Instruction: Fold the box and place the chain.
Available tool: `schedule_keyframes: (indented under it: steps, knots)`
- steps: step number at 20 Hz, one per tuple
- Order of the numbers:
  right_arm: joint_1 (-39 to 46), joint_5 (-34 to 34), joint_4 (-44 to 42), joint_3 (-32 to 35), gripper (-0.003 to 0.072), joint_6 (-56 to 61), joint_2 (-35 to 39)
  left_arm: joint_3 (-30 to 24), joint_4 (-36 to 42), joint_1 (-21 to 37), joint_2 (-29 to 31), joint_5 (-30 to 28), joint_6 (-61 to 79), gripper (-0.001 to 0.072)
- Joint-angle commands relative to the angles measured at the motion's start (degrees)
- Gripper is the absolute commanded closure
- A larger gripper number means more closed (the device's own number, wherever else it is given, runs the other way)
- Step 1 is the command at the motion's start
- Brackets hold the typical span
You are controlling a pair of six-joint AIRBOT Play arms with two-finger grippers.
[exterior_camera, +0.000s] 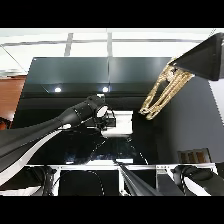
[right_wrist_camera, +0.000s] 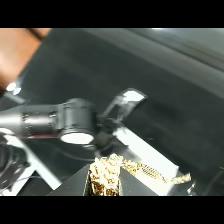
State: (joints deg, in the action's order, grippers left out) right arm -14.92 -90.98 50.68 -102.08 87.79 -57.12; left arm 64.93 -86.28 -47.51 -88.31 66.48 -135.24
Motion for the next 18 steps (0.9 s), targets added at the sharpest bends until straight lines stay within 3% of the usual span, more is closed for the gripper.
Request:
schedule_keyframes:
  steps: [1,11,18]
  knots:
    - [-4.8,3.1,-1.1,3.9,0.0675,0.3,0.0,0.0,0.0,0.0,0.0,0.0,0.0,0.0681]
    - [-8.5,10.7,-1.2,20.2,0.0676,0.3,0.0,0.0,0.0,0.0,0.0,0.0,0.0,0.0681]
    - [-11.7,26.3,2.3,41.0,0.0675,1.7,0.0,0.0,0.0,0.0,0.0,0.0,0.0,0.0681]
